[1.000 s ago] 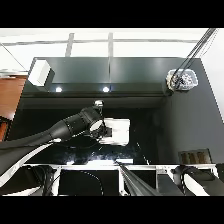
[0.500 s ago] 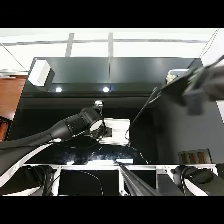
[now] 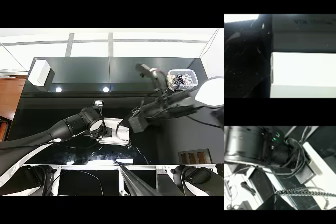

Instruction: Fold the box and place the chain.

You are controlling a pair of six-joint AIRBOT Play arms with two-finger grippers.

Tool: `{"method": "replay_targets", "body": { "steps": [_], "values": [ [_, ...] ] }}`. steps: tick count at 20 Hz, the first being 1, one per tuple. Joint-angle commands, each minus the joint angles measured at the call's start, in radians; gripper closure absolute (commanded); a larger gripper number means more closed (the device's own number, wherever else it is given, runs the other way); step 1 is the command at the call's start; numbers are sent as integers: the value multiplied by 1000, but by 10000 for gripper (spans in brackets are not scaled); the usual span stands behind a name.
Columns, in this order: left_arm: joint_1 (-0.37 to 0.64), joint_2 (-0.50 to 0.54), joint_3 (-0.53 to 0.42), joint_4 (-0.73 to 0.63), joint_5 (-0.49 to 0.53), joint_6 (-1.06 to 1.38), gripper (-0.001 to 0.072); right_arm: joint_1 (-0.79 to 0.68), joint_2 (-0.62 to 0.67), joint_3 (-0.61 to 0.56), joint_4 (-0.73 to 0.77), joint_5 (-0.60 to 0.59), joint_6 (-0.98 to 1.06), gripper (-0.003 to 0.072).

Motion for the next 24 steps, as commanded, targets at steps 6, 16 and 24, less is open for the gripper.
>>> {"method": "replay_targets", "body": {
  "steps": [6,16,24],
  "values": [
    [-1,0,0,0,-1,0,677,19,-84,-57,-70,-69,3,596],
    [-1,0,0,0,0,0,677,-490,-139,-79,-839,-451,388,-34],
    [0,0,0,0,0,0,677,-518,-568,159,-750,-558,505,-34]
  ]
}}
